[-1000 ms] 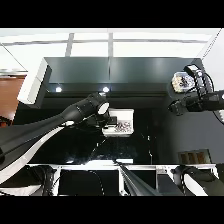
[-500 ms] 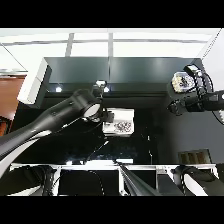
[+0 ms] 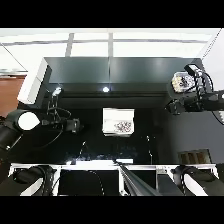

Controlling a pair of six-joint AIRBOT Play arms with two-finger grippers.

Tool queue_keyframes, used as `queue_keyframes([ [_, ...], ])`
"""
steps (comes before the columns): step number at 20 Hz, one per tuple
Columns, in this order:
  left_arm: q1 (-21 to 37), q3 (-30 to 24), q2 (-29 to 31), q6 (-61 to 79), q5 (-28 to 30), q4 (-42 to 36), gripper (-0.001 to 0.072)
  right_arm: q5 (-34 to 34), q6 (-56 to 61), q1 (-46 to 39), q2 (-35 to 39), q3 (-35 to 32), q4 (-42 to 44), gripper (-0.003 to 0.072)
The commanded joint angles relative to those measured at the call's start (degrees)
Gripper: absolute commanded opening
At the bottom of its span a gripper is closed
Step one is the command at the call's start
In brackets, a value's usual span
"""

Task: Fold the box and place the chain.

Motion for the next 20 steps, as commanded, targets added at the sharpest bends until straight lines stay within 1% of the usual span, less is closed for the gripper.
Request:
queue_keyframes([
  [1, 3.9, -6.7, 1.1, 44.1, -0.1, -19.5, 0.0643, 0.1, 0.5, 0.0, 0.0, 0.0, 4.2, 0.0371],
  [2, 2.8, -7.1, 0.7, 51.0, 0.5, -19.5, 0.0711, 0.1, 0.7, 0.0, 0.0, 0.0, 4.6, 0.0371],
  [3, 1.5, -7.2, 0.2, 59.3, 1.8, -19.5, 0.0712, 0.1, 1.4, 0.0, 0.0, 0.0, 4.6, 0.0371],
  [5, -1.3, -6.9, -2.2, 71.7, 7.5, -21.4, 0.0712, 0.1, 2.2, 0.0, 0.0, -0.2, 4.6, 0.0371],
  [8, -3.1, -3.5, -12.0, 96.8, 5.9, -23.0, 0.0714, 0.1, 3.2, 0.0, 0.0, -0.8, 4.6, 0.0371],
  [9, -3.1, -2.3, -15.3, 100.0, 6.3, -24.0, 0.0713, 0.1, 3.6, 0.0, 0.0, -1.3, 4.6, 0.0371],
  [10, -3.1, -0.9, -18.4, 101.7, 7.4, -24.2, 0.0713, 0.1, 4.0, 0.0, 0.0, -1.8, 4.5, 0.0371],
  [12, -3.3, 1.5, -22.7, 102.9, 9.8, -24.7, 0.0713, 0.1, 4.0, 0.0, 0.0, -2.8, 4.5, 0.0371],
  [15, -3.2, 4.1, -27.6, 102.8, 9.4, -28.4, 0.0713, -0.6, 4.1, 0.0, 0.0, -4.5, 4.6, 0.0371],
  [17, -3.4, 4.3, -29.0, 102.8, 9.2, -29.2, 0.0713, -1.0, 4.1, 0.0, 0.0, -5.0, 4.5, 0.0371],
  [20, -3.3, 4.4, -29.1, 102.8, 10.1, -31.0, 0.0712, -1.7, 4.1, 0.0, 0.0, -5.0, 4.4, 0.0371],
])
